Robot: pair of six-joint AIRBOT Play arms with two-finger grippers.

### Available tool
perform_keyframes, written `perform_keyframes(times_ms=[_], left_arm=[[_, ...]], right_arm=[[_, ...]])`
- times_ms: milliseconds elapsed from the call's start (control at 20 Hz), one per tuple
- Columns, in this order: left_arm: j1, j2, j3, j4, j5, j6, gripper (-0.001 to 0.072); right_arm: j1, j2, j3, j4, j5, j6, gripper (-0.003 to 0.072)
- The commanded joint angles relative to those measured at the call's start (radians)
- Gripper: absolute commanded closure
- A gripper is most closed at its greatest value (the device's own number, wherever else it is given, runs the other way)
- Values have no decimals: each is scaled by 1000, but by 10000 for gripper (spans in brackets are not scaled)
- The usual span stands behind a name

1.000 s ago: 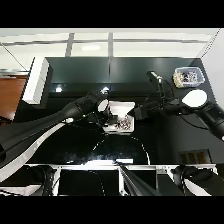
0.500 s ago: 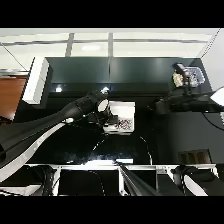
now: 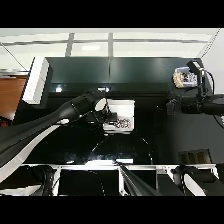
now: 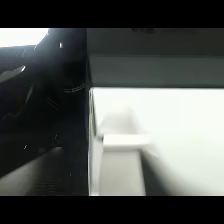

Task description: Fold the box and place the chain.

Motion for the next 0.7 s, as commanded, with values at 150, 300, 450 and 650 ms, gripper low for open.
perform_keyframes(times_ms=[150, 300, 450, 650], left_arm=[[0, 206, -4, 158, -135, 198, 108], [53, 319, -36, 325, -190, 198, 108], [239, 382, -131, 269, -147, 218, 108], [526, 410, -335, -334, 199, 604, 108]], right_arm=[[-16, 3, 1, -16, -30, -1, 374], [-16, 3, 1, -33, -50, -1, 373], [-16, 3, 1, -32, -92, -1, 373], [-15, 3, 1, -32, -98, -1, 373]])
